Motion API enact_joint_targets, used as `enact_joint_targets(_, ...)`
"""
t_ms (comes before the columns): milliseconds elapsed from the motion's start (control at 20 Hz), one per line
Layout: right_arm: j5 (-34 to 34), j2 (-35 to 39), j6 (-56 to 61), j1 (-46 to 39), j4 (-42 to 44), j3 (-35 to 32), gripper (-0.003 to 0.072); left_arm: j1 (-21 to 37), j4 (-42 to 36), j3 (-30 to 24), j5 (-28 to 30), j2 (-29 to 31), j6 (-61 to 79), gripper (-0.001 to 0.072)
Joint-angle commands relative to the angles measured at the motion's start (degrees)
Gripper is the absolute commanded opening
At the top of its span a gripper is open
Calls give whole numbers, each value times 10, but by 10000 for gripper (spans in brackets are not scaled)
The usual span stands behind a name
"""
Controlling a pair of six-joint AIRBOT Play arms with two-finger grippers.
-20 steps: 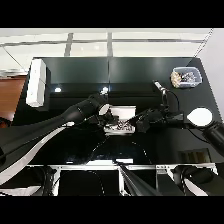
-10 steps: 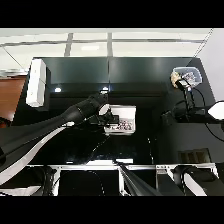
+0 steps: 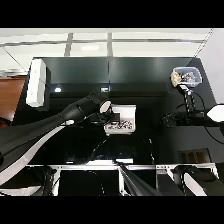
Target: Fold the box and place the chain.
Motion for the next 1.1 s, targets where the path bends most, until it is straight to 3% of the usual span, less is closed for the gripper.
enact_joint_targets(0, 1, 0, -1, -1, -2, -1, 304, -8, 6, 30, -36, 8, 55, 537)
enact_joint_targets(250, 0, 0, 0, -1, -2, -1, 304, -46, 108, -14, -57, 122, 121, 536)
enact_joint_targets(400, -2, 0, 0, -1, -1, -1, 304, -14, 110, -137, -4, 241, 115, 536)
enact_joint_targets(500, 7, 0, -3, -1, -1, -1, 305, 60, 98, -243, 72, 328, 94, 538)
enact_joint_targets(600, 10, 0, -5, -1, -1, -1, 305, 164, -10, -345, 186, 399, 142, 553)
enact_joint_targets(650, 9, 0, -5, -1, -1, -1, 305, 219, -146, -387, 233, 416, 268, 635)
enact_joint_targets(700, 9, 0, -5, -1, -1, -1, 305, 260, -303, -411, 235, 415, 454, 648)
enact_joint_targets(750, 9, 0, -4, -1, 0, -1, 305, 291, -453, -425, 192, 403, 680, 648)
enact_joint_targets(800, 9, 0, -4, -1, 2, -1, 305, 305, -542, -428, 137, 387, 849, 657)
enact_joint_targets(850, 9, 0, -4, -1, 3, -1, 305, 305, -579, -428, 108, 371, 978, 711)
enact_joint_targets(1050, 7, 0, -3, 0, 20, -1, 304, 255, -577, -428, 130, 322, 1285, 712)
